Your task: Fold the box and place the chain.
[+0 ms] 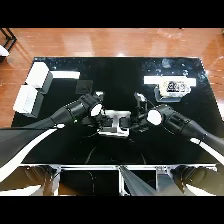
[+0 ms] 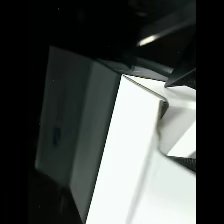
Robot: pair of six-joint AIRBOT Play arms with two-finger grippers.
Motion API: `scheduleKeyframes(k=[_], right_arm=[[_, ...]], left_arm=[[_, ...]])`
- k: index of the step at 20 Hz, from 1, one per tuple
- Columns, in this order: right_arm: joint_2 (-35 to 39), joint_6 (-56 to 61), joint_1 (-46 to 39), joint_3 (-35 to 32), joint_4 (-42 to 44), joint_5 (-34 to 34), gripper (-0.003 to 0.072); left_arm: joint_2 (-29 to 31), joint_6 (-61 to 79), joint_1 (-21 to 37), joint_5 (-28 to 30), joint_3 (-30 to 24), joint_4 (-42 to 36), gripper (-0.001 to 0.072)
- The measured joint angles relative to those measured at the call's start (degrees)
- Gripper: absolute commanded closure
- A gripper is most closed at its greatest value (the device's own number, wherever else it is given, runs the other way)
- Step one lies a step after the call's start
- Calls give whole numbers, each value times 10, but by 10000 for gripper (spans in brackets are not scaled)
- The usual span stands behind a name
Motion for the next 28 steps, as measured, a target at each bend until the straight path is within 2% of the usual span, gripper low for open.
scheduleKeyframes(k=[8, 10, 12, 13, 14, 21, 28], right_arm=[[-28, 60, 21, 41, -72, 58, 222], [-38, 72, 29, 53, -82, 66, 337], [-51, 83, 40, 68, -99, 78, 338], [-57, 88, 46, 76, -107, 84, 377], [-64, 93, 50, 83, -117, 94, 385], [-88, 122, 61, 108, -147, 141, 385], [-100, 133, 61, 110, -159, 157, 385]], left_arm=[[0, 0, 0, 1, 0, 0, 692], [0, 0, 0, 1, 0, 0, 692], [0, 0, 0, 1, 0, -1, 692], [0, 0, 0, 1, 0, -2, 691], [0, 0, 0, 1, 0, -2, 692], [0, 0, 0, 2, 0, -2, 692], [0, 0, 0, 2, 0, -2, 691]])
